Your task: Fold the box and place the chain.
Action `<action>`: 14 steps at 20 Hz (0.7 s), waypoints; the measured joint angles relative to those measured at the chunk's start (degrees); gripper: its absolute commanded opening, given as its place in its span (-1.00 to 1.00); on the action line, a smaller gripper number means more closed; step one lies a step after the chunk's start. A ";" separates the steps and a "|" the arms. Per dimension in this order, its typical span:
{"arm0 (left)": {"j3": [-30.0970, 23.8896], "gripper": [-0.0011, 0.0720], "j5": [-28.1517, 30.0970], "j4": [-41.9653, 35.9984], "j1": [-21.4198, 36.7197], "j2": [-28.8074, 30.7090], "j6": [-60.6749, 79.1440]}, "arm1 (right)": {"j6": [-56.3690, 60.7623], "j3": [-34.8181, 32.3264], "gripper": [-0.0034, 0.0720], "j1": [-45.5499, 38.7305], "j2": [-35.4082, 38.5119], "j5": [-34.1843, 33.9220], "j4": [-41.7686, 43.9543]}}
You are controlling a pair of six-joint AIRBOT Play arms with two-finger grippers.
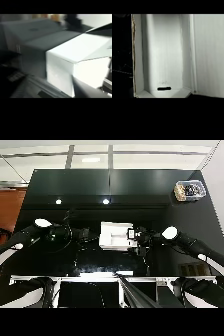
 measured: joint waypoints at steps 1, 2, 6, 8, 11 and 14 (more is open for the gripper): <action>0.68 0.79 -0.68 -0.11 0.04 0.00 0.39 | 0.00 0.00 -0.39 0.00 0.00 0.00 0.00; 1.44 0.79 -1.05 -0.42 0.02 0.00 0.61 | 0.00 0.00 -0.39 0.00 0.00 0.00 0.00; 4.02 0.77 -2.69 -0.37 -1.84 -0.02 0.94 | 0.02 0.00 -0.39 0.00 0.00 0.00 -0.02; 5.20 0.76 -3.17 0.46 -3.85 -0.07 0.87 | 0.02 0.00 -0.39 -0.02 0.00 0.00 -0.02; 6.84 0.74 -3.19 2.54 -6.80 -0.07 -1.01 | 0.02 0.00 -0.39 0.00 0.00 0.00 0.00; 8.44 0.74 -3.21 5.38 -9.07 -0.07 -4.24 | 0.02 0.00 -0.39 0.00 0.00 0.00 -0.02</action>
